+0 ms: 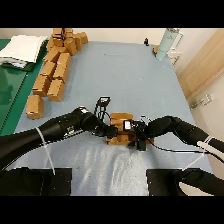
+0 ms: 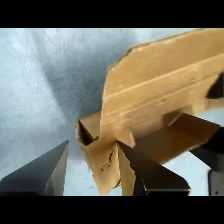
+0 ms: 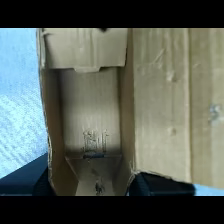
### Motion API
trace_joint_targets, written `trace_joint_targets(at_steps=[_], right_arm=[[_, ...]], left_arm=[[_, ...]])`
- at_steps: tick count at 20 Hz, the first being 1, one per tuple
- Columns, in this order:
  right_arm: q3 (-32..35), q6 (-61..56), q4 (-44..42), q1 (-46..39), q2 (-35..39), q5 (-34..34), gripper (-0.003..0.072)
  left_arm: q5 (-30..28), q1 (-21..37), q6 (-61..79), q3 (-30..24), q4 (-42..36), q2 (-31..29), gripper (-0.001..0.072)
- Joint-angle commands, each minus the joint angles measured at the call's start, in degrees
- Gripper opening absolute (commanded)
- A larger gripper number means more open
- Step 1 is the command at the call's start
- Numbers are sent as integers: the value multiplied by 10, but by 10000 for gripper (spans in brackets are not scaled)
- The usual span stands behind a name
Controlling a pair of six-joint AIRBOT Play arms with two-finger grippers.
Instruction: Fold the box.
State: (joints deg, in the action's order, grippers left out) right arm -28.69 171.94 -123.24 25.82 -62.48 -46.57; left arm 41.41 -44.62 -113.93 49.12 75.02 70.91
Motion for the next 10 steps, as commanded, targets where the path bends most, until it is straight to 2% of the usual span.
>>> trace_joint_targets(at_steps=[1, 10], right_arm=[[0, 0, 0, 0, 0, 0, 515], [0, 0, 0, 0, 0, 0, 515]], left_arm=[[43, -15, -71, 20, 30, 30, 465], [76, -39, -132, 80, 35, 93, 465]])
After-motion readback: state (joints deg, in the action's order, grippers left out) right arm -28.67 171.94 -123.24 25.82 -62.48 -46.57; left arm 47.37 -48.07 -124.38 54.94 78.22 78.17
